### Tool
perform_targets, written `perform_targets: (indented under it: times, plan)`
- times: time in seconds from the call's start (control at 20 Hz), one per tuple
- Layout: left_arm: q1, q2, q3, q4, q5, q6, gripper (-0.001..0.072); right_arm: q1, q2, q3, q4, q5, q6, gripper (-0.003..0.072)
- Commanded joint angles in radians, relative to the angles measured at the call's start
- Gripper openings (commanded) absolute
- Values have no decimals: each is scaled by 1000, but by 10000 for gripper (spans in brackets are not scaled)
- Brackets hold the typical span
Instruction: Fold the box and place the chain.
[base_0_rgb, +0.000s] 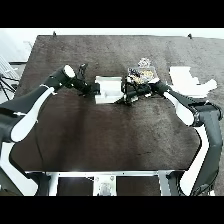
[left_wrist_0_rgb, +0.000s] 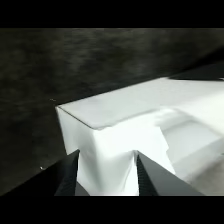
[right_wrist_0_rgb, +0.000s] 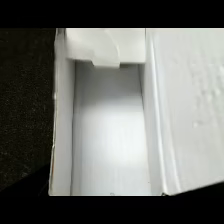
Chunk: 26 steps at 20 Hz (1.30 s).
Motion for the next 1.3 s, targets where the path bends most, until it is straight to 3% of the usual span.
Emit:
perform_targets:
  times: [0.0,0.25,0.55,0.85,1.1,1.25]
  plan:
    - [0,9,6,1,-5,-9,415,1,0,0,1,-1,2,506]
    - [0,1,69,17,-60,-28,415,1,0,0,1,-1,2,506]
    - [-41,-7,146,159,-117,-143,416,1,0,0,1,-1,2,506]
    - [-63,-127,356,269,-333,-245,416,1,0,0,1,-1,2,506]
    - [-89,-211,484,303,-421,-292,416,1,0,0,1,-1,2,506]
    - [-98,-236,505,315,-437,-303,416,1,0,0,0,-1,2,506]
